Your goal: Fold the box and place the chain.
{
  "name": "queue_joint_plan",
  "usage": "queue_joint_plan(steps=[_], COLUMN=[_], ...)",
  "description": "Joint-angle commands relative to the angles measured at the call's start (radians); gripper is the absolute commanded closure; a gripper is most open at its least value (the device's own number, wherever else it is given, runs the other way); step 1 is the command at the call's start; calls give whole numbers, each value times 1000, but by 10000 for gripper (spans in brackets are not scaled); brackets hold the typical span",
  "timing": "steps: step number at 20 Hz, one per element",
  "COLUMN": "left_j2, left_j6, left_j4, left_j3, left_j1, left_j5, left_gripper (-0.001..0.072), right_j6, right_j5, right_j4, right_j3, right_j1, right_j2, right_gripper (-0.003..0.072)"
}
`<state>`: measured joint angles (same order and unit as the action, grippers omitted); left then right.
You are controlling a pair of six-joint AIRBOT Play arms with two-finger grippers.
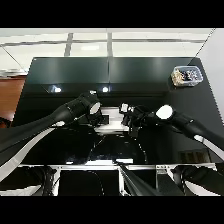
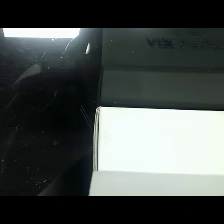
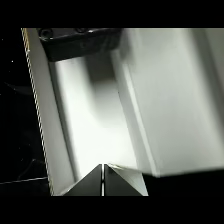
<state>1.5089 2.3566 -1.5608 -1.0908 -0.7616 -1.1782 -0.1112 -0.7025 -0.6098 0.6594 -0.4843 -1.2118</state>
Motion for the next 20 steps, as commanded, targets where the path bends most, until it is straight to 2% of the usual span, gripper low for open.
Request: queue_joint_plan(steps=[1, 3, 5, 6, 9, 12, 16, 20], left_j2=[1, 1, 1, 1, 1, 1, 1, 1], left_j6=[0, 0, 0, 0, 0, 0, 0, 0], left_j4=[-2, -2, -2, -2, -2, -2, -2, -2], left_j3=[0, 0, 0, 0, 0, 0, 0, 0], left_j1=[0, 0, 3, 3, 2, 2, 2, 2], left_j5=[-2, -5, -5, -5, -6, -6, -5, -5], left_gripper=[683, 682, 682, 682, 682, 682, 682, 682], right_j6=[-380, -683, -905, -1006, -1215, -1201, -1020, -929], right_j5=[-155, -268, -368, -369, -235, -211, -201, -202], right_j4=[-200, -298, -330, -329, -316, -158, 130, 187], right_j3=[1, 1, -1, -12, -82, -117, -114, -71], right_j1=[98, 228, 381, 449, 586, 567, 407, 302], right_j2=[127, 211, 237, 235, 209, 92, -99, -163], right_gripper=[672, 671, 672, 672, 671, 672, 672, 671])
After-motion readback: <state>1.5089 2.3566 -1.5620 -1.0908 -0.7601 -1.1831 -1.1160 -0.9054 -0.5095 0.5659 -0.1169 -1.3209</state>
